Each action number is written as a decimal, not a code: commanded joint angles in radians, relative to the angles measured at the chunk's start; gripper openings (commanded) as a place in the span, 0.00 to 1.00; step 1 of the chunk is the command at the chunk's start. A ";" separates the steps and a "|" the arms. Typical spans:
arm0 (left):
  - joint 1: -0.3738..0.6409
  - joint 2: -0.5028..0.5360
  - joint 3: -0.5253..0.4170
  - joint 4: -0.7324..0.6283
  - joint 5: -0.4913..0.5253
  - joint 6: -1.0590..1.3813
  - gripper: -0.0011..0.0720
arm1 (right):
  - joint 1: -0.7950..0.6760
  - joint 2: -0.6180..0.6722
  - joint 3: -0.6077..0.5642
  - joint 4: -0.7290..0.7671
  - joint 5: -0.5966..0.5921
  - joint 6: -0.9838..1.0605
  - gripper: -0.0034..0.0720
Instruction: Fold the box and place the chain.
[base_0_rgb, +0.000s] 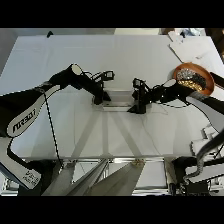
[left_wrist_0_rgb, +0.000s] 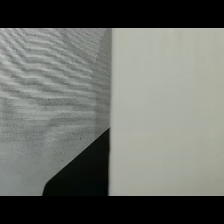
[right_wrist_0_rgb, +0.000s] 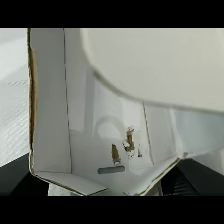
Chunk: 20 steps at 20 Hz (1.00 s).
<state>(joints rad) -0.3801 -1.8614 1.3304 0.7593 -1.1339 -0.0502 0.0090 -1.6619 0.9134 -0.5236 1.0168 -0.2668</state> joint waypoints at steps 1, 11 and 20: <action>0.000 -0.001 0.000 0.000 0.000 0.001 0.03 | 0.015 -0.005 0.005 0.003 0.003 -0.030 0.97; 0.000 -0.001 0.000 0.000 0.000 0.001 0.03 | 0.036 -0.007 0.009 -0.008 -0.019 -0.056 0.97; 0.000 -0.001 0.000 0.000 0.000 0.001 0.03 | 0.049 -0.006 0.009 -0.022 -0.026 -0.056 0.97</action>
<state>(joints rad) -0.3801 -1.8614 1.3304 0.7593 -1.1347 -0.0490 0.0566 -1.6680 0.9226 -0.5419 0.9916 -0.3229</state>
